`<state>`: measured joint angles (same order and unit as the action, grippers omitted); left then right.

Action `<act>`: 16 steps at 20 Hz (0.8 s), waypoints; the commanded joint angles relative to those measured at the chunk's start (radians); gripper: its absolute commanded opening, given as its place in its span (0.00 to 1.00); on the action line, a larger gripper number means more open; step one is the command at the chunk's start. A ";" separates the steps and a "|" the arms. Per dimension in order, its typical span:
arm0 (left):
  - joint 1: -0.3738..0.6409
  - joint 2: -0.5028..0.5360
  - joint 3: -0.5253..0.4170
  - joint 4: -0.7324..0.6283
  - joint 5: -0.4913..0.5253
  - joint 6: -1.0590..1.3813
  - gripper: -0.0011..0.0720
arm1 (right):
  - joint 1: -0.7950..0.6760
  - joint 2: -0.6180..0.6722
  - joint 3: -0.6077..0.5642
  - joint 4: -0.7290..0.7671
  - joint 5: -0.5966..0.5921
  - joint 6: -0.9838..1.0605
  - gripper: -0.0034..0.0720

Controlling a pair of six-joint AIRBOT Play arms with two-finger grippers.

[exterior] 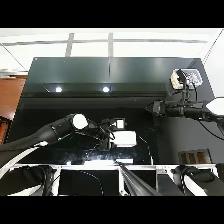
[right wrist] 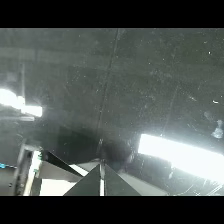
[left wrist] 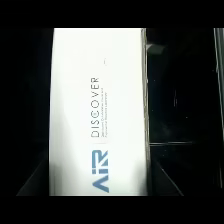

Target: Fold the box and place the chain.

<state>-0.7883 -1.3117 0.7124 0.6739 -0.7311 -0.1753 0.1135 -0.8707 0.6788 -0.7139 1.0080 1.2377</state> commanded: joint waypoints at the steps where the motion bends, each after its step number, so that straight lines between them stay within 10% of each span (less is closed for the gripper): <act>1: -0.026 -0.039 0.000 0.006 0.073 -0.016 0.97 | 0.000 0.000 0.001 0.001 0.001 0.000 0.10; 3: -0.026 -0.039 0.000 0.037 0.073 -0.016 0.86 | 0.000 0.000 0.001 0.000 0.000 0.000 0.10; 5: -0.024 -0.036 0.001 0.107 0.040 -0.054 0.41 | 0.000 0.000 0.001 0.000 0.000 0.000 0.10; 10: 0.079 0.020 0.001 0.317 0.037 -0.356 0.40 | 0.000 0.000 0.001 0.001 -0.006 0.000 0.10; 16: 0.529 0.059 0.045 0.325 0.043 -0.497 0.41 | 0.000 0.000 0.001 0.002 -0.010 0.008 0.10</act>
